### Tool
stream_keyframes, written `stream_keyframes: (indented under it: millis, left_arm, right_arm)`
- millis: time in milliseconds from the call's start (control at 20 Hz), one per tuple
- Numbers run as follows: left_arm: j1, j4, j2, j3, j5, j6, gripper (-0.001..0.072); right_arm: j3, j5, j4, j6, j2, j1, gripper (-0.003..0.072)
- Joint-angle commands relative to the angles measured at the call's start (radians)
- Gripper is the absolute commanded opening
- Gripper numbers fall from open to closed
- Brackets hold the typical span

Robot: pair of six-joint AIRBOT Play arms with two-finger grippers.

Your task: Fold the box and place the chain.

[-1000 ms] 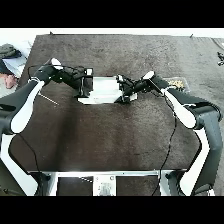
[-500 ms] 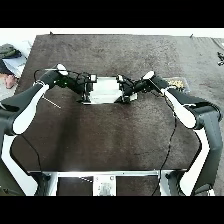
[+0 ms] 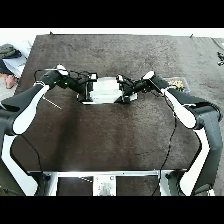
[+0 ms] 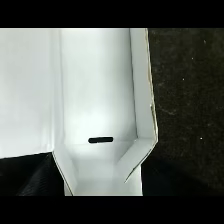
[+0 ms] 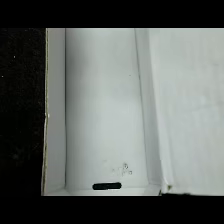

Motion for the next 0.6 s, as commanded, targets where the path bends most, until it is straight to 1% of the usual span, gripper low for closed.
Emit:
stream_keyframes:
  millis: [0,50,100,300,400,550]
  left_arm:
    - [0.0,-0.005,0.0,0.0,-0.009,0.0,0.042]
    - [0.0,-0.005,0.0,-0.001,-0.019,0.0,0.0315]
    - [0.0,-0.005,0.0,0.0,-0.027,-0.001,0.0284]
    - [0.0,-0.01,0.0,0.0,-0.035,-0.002,0.0283]
    - [-0.008,-0.013,0.0,0.0,-0.034,-0.001,0.0104]
    - [-0.04,-0.015,-0.001,-0.001,-0.005,0.002,0.0105]
  right_arm:
    - [0.001,0.0,0.0,0.0,0.0,0.001,0.0371]
    - [0.001,0.0,0.0,0.0,0.0,0.001,0.0371]
    - [0.001,0.0,0.0,0.0,0.0,0.001,0.0371]
    - [0.001,0.0,0.0,0.0,0.0,0.001,0.0371]
    - [0.001,0.0,0.0,0.0,0.0,0.001,0.0371]
    - [0.001,0.0,0.0,0.0,0.0,0.001,0.0371]
